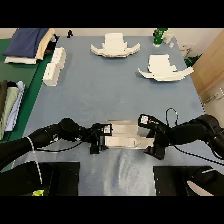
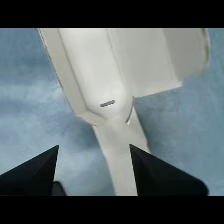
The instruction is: Fold the box.
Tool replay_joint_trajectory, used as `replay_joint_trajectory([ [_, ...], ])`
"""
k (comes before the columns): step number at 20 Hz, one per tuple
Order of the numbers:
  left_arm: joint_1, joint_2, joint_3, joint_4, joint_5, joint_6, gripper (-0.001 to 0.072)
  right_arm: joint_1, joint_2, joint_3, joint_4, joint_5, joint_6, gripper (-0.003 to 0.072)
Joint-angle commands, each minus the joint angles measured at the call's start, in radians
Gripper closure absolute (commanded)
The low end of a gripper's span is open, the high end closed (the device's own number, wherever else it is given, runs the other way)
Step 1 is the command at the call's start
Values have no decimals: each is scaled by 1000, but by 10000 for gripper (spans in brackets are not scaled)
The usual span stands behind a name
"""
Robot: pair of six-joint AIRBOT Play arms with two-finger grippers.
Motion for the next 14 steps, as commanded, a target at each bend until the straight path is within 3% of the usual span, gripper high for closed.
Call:
replay_joint_trajectory([
  [1,1,0,0,0,2,-2,262,0,69,9,233,-111,366,138],
  [4,1,0,0,0,2,-1,263,21,53,9,421,2,618,285],
  [6,1,0,0,0,1,-1,263,69,11,9,425,127,684,498],
  [9,1,0,0,0,1,-1,262,120,-110,23,433,340,683,499],
  [14,1,0,0,0,1,-1,263,109,-314,126,405,519,683,499],
])
